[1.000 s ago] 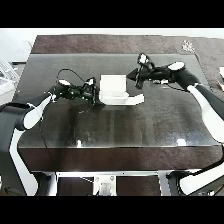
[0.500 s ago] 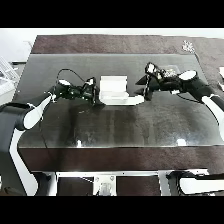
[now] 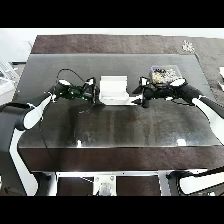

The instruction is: Fold the box and place the chain.

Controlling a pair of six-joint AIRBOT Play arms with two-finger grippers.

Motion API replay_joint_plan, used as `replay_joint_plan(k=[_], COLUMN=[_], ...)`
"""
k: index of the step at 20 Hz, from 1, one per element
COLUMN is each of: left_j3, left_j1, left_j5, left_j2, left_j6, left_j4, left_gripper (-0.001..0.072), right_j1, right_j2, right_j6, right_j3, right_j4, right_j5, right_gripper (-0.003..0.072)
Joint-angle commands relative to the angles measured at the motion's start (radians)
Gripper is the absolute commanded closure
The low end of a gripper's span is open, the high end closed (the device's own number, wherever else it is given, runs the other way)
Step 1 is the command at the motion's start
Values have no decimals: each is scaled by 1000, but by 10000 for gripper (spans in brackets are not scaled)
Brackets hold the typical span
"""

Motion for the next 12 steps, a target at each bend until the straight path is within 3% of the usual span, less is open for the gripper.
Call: replay_joint_plan(k=[1,4,7,12], left_j3=[0,0,0,0], left_j1=[1,1,1,1], left_j5=[0,0,0,1], left_j2=[0,0,0,0], left_j6=[0,0,0,0], left_j4=[0,0,0,0], left_gripper=[179,179,179,179], right_j1=[13,24,35,64], right_j2=[-12,-21,-24,-37], right_j6=[-11,-12,-16,-37], right_j3=[9,11,13,14], right_j4=[4,13,44,82], right_j5=[1,0,0,0], right_gripper=[124,125,280,389])
